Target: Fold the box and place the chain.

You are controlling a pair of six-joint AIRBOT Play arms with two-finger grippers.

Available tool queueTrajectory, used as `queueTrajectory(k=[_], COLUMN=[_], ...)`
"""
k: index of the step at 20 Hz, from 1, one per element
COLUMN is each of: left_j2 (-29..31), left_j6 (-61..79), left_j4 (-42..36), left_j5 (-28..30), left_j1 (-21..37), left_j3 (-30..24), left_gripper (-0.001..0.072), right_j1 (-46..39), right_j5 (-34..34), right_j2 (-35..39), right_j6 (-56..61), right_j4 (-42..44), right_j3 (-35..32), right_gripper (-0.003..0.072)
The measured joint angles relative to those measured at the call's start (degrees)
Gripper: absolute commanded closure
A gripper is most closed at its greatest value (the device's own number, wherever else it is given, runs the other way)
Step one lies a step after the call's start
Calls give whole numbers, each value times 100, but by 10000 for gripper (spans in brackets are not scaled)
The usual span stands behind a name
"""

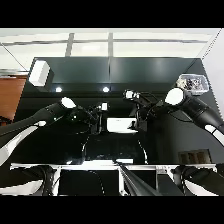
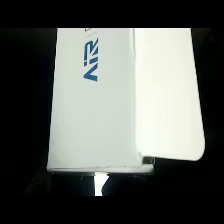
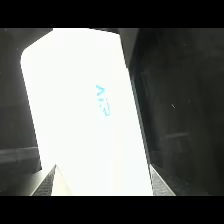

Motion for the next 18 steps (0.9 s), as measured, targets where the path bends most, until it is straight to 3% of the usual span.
queueTrajectory(k=[1,2,4,5,18], left_j2=[0,0,0,0,0], left_j6=[0,0,-2,-4,-4], left_j4=[0,0,-2,-2,-2], left_j5=[0,0,0,0,0], left_j1=[0,0,0,0,0], left_j3=[-2,0,-2,0,-2], left_gripper=[358,358,358,358,358], right_j1=[24,37,68,81,118], right_j5=[-26,-44,-52,-66,-101], right_j2=[0,0,0,0,-7], right_j6=[-52,-92,-138,-155,-199], right_j4=[-17,-44,-59,-70,-94], right_j3=[-9,-13,-17,-17,-28], right_gripper=[190,264,286,405,429])
